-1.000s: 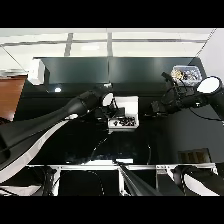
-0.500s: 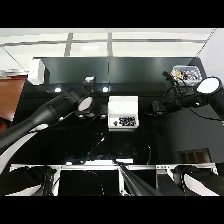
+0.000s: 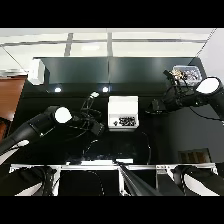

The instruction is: Fold the box and place the chain.

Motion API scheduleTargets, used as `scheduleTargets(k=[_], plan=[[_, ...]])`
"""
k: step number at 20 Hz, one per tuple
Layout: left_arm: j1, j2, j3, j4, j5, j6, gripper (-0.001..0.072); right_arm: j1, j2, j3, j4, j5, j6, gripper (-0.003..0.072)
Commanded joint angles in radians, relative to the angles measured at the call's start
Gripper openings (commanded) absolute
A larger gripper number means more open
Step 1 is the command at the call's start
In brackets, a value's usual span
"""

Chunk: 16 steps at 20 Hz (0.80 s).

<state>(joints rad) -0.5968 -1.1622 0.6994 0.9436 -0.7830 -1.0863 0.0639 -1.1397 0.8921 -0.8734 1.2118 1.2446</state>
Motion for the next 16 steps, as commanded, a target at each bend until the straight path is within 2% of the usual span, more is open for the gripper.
scheduleTargets(k=[1, 3, 4, 6, 7, 9, 10, 11, 13, 16], plan=[[0.003, 0.008, -0.022, -0.012, 0.031, 0.426, 0.0646, 0.0, 0.0, 0.0, -0.003, -0.032, 0.0, 0.0376], [0.003, 0.008, -0.022, 0.027, 0.079, 0.607, 0.0649, 0.0, 0.0, 0.0, -0.003, -0.031, 0.0, 0.0376], [0.003, 0.008, -0.021, 0.033, 0.096, 0.728, 0.0695, 0.0, 0.0, 0.0, -0.003, -0.031, 0.0, 0.0376], [0.04, -0.014, 0.001, -0.026, 0.088, 0.798, 0.0715, 0.001, 0.0, 0.0, -0.003, -0.031, 0.0, 0.0376], [0.062, -0.031, 0.018, -0.043, 0.063, 0.799, 0.0715, 0.001, 0.0, 0.0, -0.003, -0.031, 0.0, 0.0377], [0.125, -0.08, 0.068, -0.047, -0.06, 0.818, 0.0715, 0.001, 0.0, 0.0, -0.002, -0.031, 0.0, 0.0376], [0.164, -0.111, 0.085, -0.084, -0.129, 0.89, 0.0716, 0.001, 0.0, 0.0, -0.002, -0.031, 0.0, 0.0376], [0.199, -0.137, 0.088, -0.161, -0.154, 0.979, 0.0716, 0.001, 0.0, 0.0, -0.002, -0.032, 0.0, 0.0377], [0.228, -0.172, 0.089, -0.296, -0.163, 1.16, 0.0716, 0.001, 0.0, 0.0, -0.002, -0.035, 0.0, 0.0377], [0.188, -0.213, 0.09, -0.328, -0.13, 1.236, 0.0716, 0.001, 0.0, 0.0, 0.0, -0.047, 0.001, 0.0376]])
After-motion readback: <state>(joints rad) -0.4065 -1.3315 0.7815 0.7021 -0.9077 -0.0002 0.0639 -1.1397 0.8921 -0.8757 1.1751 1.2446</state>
